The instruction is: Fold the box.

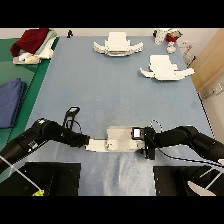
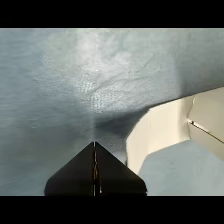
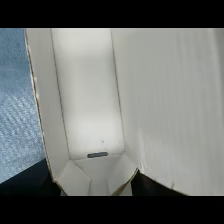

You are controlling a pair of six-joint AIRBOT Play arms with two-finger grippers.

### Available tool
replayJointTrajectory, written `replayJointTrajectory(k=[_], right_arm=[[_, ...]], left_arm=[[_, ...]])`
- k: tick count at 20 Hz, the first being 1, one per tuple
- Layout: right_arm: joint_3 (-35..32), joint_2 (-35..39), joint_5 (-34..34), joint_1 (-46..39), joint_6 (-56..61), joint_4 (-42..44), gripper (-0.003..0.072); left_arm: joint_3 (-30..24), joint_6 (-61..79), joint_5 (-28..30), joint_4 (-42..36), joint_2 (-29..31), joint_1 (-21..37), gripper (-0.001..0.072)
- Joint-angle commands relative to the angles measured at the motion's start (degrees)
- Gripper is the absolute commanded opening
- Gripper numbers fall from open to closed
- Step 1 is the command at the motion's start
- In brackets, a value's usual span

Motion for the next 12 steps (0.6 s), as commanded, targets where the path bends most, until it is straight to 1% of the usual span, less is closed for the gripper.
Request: replayJointTrajectory(k=[1, 3, 4, 12], right_arm=[[0.0, 0.0, 0.0, 0.0, 0.0, 0.0, 0.0518], [0.0, 0.0, 0.0, 0.0, 0.0, 0.0, 0.0518], [0.0, 0.0, 0.0, 0.0, 0.0, 0.0, 0.0518], [0.0, 0.0, 0.0, 0.0, 0.0, 0.0, 0.0518]], left_arm=[[-0.8, 3.1, 6.1, -8.8, -5.3, -4.5, 0.0014], [-0.8, 7.3, 8.9, -14.8, -6.0, -7.6, 0.0014], [-0.2, 7.7, 9.0, -15.8, -6.0, -8.6, 0.0014], [4.6, 7.7, 6.7, -15.8, -4.2, -9.1, 0.0014]])
